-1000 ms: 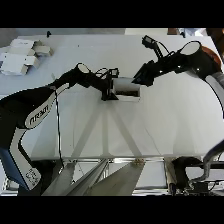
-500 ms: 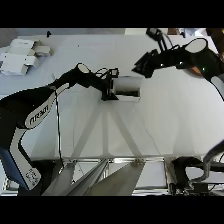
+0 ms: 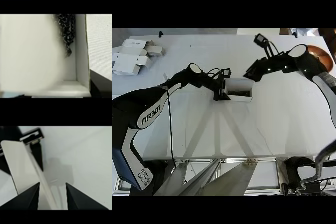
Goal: Fold the box and place the chain.
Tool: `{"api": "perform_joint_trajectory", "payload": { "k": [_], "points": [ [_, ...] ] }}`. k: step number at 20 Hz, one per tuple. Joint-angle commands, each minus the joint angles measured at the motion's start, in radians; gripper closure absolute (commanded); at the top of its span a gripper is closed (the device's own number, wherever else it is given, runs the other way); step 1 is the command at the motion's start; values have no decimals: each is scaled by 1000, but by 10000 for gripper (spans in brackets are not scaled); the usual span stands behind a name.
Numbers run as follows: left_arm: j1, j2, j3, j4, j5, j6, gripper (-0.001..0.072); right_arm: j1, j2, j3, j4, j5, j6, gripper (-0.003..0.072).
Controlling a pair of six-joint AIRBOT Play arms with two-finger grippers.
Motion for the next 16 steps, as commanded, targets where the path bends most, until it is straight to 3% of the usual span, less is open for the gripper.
{"api": "perform_joint_trajectory", "payload": {
  "k": [1, 16],
  "points": [
    [1, 0, 0, 0, 0, 0, 332, 38, 4, 0, -135, 74, -37, 360],
    [1, 0, 0, 0, 0, 0, 332, 76, 55, -3, -213, 159, -93, 359]
  ]
}}
